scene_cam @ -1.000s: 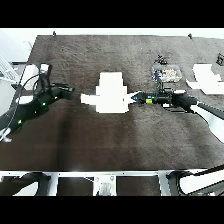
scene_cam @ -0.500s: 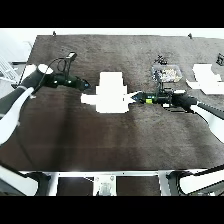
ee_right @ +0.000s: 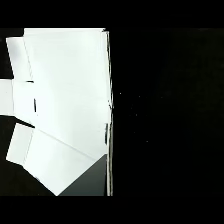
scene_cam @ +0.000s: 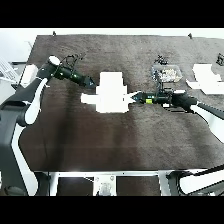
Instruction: Fold the box and place the chain.
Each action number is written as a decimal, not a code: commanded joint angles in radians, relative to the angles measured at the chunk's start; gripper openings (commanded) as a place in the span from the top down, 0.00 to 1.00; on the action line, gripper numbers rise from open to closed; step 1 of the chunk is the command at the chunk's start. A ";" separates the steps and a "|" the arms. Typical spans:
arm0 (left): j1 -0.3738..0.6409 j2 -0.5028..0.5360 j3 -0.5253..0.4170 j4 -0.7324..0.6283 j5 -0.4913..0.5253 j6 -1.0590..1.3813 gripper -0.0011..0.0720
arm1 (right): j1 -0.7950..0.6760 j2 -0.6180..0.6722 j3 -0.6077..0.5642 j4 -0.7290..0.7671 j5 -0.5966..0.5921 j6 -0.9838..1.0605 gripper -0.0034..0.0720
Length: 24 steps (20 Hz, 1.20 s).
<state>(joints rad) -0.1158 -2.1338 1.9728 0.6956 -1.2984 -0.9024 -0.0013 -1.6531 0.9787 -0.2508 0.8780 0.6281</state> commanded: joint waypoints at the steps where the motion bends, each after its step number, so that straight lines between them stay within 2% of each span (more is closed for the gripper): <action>1: 0.001 -0.044 0.047 -0.019 0.018 -0.036 0.41 | 0.000 -0.001 0.001 0.000 0.001 -0.005 0.95; 8: 0.000 -0.045 0.047 -0.077 0.014 -0.011 0.38 | 0.000 -0.001 0.001 0.000 0.000 -0.005 0.95; 9: -0.002 -0.045 0.047 -0.080 0.016 -0.007 0.27 | 0.000 -0.001 0.001 0.000 0.001 -0.005 0.95; 10: -0.007 -0.047 0.047 -0.080 0.017 -0.008 0.25 | 0.000 -0.001 0.001 0.000 0.000 -0.005 0.95; 13: -0.031 -0.068 0.047 -0.076 0.020 -0.008 0.25 | 0.000 -0.002 0.001 0.000 0.000 -0.005 0.95; 17: -0.046 -0.098 0.047 -0.087 0.078 -0.032 0.25 | 0.000 -0.005 0.001 0.000 0.001 -0.005 0.95; 22: -0.046 -0.121 0.047 -0.132 0.076 -0.006 0.25 | 0.000 -0.013 0.000 0.000 0.000 -0.011 0.95; 23: -0.046 -0.122 0.047 -0.145 0.076 0.007 0.33 | 0.000 -0.013 0.000 0.000 0.000 -0.011 0.95; 24: -0.046 -0.122 0.047 -0.161 0.076 0.021 0.34 | 0.000 -0.015 0.000 0.000 0.000 -0.012 0.95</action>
<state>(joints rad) -0.1616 -2.2486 2.0190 0.5739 -1.2278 -0.9161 -0.0013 -1.6650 0.9791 -0.2504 0.8783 0.6189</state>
